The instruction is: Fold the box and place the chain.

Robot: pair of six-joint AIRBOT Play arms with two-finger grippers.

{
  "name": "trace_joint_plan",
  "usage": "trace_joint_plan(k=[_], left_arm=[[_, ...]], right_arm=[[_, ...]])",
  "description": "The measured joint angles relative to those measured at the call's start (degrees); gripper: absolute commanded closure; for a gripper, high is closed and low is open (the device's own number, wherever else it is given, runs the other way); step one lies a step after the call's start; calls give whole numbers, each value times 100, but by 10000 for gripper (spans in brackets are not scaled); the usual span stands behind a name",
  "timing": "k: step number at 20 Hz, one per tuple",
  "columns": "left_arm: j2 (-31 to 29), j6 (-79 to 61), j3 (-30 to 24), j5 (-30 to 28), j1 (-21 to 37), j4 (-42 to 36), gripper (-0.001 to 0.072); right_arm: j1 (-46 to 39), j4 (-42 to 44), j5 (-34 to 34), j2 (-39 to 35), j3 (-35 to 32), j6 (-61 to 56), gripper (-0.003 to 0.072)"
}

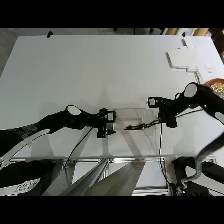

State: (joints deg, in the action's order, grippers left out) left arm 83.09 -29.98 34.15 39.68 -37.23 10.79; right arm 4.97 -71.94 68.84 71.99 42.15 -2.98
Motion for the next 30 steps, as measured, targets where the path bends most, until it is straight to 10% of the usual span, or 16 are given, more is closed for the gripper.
trace_joint_plan(k=[15,30], left_arm=[[0,0,0,4,0,0,435],[0,0,0,44,0,-2,435]], right_arm=[[-39,-28,-83,-2,-17,52,464],[549,-111,-1644,-870,-1200,341,534]])
